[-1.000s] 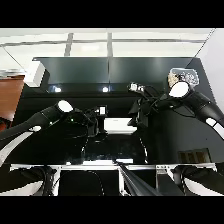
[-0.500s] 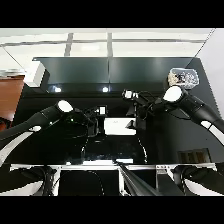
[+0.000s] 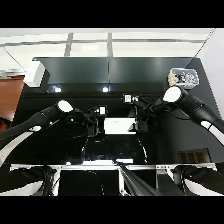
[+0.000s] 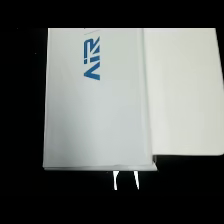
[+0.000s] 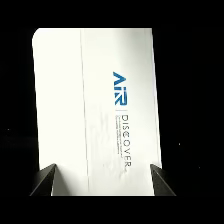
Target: Fold the box and place the chain.
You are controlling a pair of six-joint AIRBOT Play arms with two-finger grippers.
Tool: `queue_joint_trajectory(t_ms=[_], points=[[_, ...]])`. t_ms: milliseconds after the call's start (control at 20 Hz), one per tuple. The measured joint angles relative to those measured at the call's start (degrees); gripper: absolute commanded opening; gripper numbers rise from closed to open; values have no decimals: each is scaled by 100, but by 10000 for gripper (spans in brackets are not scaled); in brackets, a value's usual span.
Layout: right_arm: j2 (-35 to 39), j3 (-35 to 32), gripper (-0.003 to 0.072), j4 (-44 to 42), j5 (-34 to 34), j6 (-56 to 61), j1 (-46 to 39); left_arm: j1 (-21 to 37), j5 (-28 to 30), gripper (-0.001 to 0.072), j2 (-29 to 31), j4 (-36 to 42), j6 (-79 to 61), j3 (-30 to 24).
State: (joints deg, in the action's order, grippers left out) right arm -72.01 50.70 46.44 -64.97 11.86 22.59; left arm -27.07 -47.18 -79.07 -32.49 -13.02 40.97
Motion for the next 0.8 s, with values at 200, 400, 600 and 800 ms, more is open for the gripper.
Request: queue_joint_trajectory(t_ms=[200,400,600,800], points=[[0,0,720,131,177,20,4,0,0,398,0,-2,4,0],[0,0,579,162,289,234,4,-2,-2,398,0,-2,4,0],[17,37,583,181,330,363,4,0,-39,398,0,-2,0,0],[319,223,583,177,155,632,-94,-2,-96,398,0,-2,-13,0]])
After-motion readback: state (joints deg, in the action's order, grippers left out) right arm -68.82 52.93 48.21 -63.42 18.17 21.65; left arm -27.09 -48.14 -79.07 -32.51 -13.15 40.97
